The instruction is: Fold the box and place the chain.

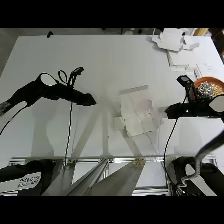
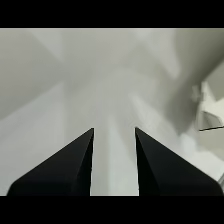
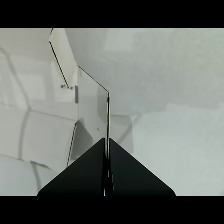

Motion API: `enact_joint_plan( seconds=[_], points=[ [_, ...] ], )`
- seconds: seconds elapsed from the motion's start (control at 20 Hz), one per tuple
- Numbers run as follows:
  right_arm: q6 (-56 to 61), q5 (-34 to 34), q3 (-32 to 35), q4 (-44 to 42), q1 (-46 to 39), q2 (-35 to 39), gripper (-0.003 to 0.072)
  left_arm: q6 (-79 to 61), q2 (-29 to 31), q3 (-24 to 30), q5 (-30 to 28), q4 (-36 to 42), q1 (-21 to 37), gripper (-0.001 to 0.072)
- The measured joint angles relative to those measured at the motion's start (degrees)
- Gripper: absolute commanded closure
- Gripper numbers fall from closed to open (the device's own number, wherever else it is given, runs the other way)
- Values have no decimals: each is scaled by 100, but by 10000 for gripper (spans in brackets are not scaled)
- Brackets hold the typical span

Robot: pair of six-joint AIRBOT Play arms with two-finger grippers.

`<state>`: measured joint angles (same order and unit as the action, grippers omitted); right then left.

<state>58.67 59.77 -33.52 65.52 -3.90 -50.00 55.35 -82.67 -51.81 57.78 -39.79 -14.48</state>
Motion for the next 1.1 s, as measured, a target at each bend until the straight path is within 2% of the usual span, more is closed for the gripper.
enact_joint_plan(
  seconds=[0.25, 0.35, 0.4, 0.5, 0.6, 0.7, 0.85, 1.0, 1.1],
  points=[
    [0, 2, 0, -2, 0, 0, 667, -2201, 0, 0, -225, 1338, -721, 444],
    [0, 7, 0, -2, 0, 0, 667, -2964, 0, 0, -605, 1768, -1056, 414],
    [2, 13, 0, -2, 0, 0, 667, -3167, 0, 0, -831, 1934, -1178, 363],
    [2, 46, 0, -4, 0, 0, 667, -3314, -2, 2, -1182, 2175, -1314, 352],
    [2, 61, 0, -4, 0, 0, 667, -3342, -20, -22, -1239, 2291, -1309, 338],
    [2, 61, 0, -4, 0, 0, 667, -3303, -107, -166, -1097, 2251, -1220, 330],
    [2, 61, 0, -4, 0, 0, 667, -2889, -485, -706, -533, 1657, -1106, 148],
    [2, 61, 0, -4, 0, 0, 667, -2444, -1001, -1255, 203, 1147, -1078, 127],
    [2, 61, 0, -4, 0, 0, 667, -2297, -1250, -1440, 448, 997, -1104, 128]
  ],
)
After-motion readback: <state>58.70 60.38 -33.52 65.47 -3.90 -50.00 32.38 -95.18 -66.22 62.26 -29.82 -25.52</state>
